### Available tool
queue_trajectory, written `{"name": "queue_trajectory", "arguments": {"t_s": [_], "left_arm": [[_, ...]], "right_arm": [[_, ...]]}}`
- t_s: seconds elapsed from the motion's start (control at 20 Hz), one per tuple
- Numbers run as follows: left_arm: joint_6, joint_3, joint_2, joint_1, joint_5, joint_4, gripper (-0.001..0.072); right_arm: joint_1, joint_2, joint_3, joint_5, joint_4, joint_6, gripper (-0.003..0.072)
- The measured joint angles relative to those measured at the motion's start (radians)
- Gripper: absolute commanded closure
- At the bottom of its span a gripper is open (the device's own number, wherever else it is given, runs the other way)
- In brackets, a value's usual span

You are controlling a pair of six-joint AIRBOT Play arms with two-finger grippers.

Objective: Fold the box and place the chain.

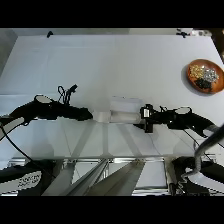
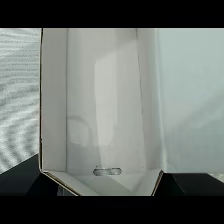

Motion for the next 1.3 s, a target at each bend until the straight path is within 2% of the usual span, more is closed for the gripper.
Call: {"name": "queue_trajectory", "arguments": {"t_s": [0.5, 0.8, 0.95, 1.0, 1.15, 1.3], "left_arm": [[0.029, 0.005, -0.028, -0.11, 0.075, -0.076, 0.0705], [0.139, 0.013, -0.028, -0.145, 0.02, -0.18, 0.0696], [0.264, 0.015, -0.028, -0.157, -0.042, -0.265, 0.0694], [0.3, 0.016, -0.028, -0.162, -0.064, -0.285, 0.0686], [0.369, 0.016, -0.028, -0.169, -0.097, -0.32, 0.0552], [0.396, 0.016, -0.027, -0.172, -0.123, -0.34, 0.0545]], "right_arm": [[0.0, 0.0, 0.0, 0.0, 0.0, 0.0, 0.0448], [0.0, 0.0, 0.0, 0.0, 0.0, 0.0, 0.0448], [0.0, 0.0, 0.0, 0.0, 0.0, 0.0, 0.0448], [0.0, 0.0, 0.0, 0.0, 0.0, 0.0, 0.0448], [0.0, 0.0, 0.0, 0.0, -0.001, -0.002, 0.0448], [0.0, 0.0, 0.0, 0.0, -0.001, -0.001, 0.0448]]}}
